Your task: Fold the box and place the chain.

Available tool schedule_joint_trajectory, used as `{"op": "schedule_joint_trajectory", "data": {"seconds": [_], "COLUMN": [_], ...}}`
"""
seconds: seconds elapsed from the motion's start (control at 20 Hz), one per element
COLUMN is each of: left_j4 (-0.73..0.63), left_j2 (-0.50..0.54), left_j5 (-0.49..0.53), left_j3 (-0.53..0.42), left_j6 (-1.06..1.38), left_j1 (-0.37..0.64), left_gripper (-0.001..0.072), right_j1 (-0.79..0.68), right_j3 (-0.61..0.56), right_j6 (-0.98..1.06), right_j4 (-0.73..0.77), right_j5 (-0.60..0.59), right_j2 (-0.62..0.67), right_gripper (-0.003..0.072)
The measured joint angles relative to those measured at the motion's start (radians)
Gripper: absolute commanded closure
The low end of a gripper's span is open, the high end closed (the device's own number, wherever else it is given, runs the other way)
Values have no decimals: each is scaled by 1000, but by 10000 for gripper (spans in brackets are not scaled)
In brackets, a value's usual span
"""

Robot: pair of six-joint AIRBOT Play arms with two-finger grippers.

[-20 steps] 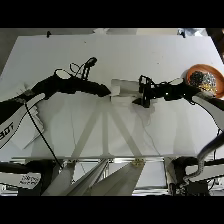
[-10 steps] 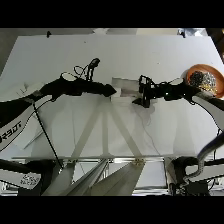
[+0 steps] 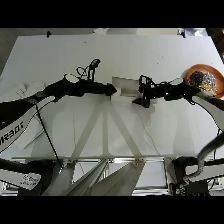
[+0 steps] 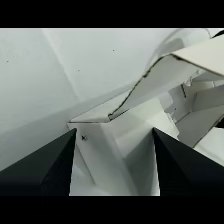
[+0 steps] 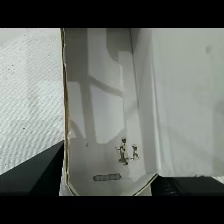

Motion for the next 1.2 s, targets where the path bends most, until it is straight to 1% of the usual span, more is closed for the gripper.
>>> {"op": "schedule_joint_trajectory", "data": {"seconds": [0.35,0.6,0.65,0.75,0.85,1.05,1.15,1.2], "left_j4": [45,95,106,148,251,565,669,708], "left_j2": [0,7,12,22,28,29,18,11], "left_j5": [42,40,40,40,37,-27,-74,-95], "left_j3": [0,2,2,10,33,120,167,187], "left_j6": [-63,-144,-152,-192,-288,-560,-649,-683], "left_j1": [-10,-32,-37,-48,-60,-88,-100,-107], "left_gripper": [226,231,269,278,278,278,278,297], "right_j1": [0,0,0,0,0,0,0,0], "right_j3": [0,0,0,0,0,0,0,0], "right_j6": [-2,-2,-2,-2,-1,0,0,0], "right_j4": [-2,-2,-2,-2,-2,0,0,0], "right_j5": [4,4,4,3,3,2,1,1], "right_j2": [0,0,0,0,0,0,0,0], "right_gripper": [251,251,251,251,251,251,251,251]}}
